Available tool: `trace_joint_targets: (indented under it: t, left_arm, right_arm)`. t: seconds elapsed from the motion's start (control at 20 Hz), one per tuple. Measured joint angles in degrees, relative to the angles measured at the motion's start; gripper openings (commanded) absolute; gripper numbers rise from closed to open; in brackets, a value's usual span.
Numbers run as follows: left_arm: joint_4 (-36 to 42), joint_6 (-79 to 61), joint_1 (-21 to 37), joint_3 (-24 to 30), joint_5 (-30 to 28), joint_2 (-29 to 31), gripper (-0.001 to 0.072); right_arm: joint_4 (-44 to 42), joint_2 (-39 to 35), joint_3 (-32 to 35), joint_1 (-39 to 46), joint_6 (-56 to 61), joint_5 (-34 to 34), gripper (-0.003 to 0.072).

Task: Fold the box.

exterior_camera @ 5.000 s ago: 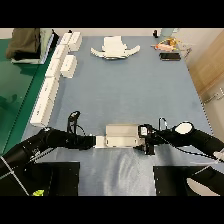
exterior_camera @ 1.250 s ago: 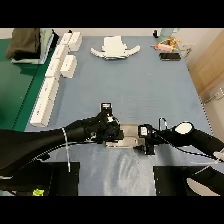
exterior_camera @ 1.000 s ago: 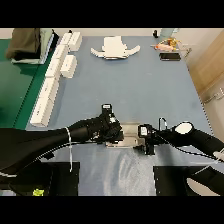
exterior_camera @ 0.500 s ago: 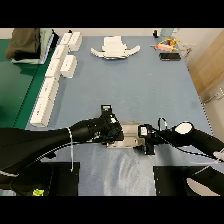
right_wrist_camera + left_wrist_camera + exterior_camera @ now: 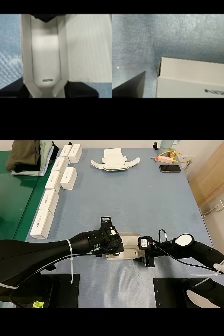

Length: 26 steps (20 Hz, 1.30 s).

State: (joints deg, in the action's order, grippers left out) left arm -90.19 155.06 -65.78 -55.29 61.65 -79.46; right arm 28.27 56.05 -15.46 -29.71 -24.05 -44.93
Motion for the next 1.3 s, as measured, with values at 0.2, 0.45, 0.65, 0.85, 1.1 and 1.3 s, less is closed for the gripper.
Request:
trace_joint_targets:
  t: [0.2,0.45,0.65,0.85,1.1,1.3]
  left_arm:
    - [-0.8,0.2,0.0,0.0,-0.5,0.0,0.053]
    - [-1.5,0.3,0.0,0.0,-2.3,-0.6,0.0234]
    - [-1.9,-0.5,0.0,0.0,-2.1,-1.0,0.0014]
    - [-3.1,0.2,-0.9,0.0,-1.6,-1.1,0.0017]
    - [-4.1,0.7,-1.2,0.0,1.7,-1.1,0.055]
    - [-4.2,0.9,-1.3,0.0,1.3,-1.1,0.0542]
  right_arm:
    - [0.0,0.0,0.0,0.0,0.0,0.0,0.0509]
    - [0.0,0.0,0.0,0.0,0.0,0.0,0.0508]
    - [0.0,0.0,0.0,0.0,-0.1,0.1,0.0508]
    - [0.0,0.0,0.0,0.0,0.0,0.0,0.0508]
    - [0.0,0.0,0.0,0.0,0.0,0.0,0.0508]
    - [0.0,0.0,0.0,0.0,0.0,0.0,0.0508]
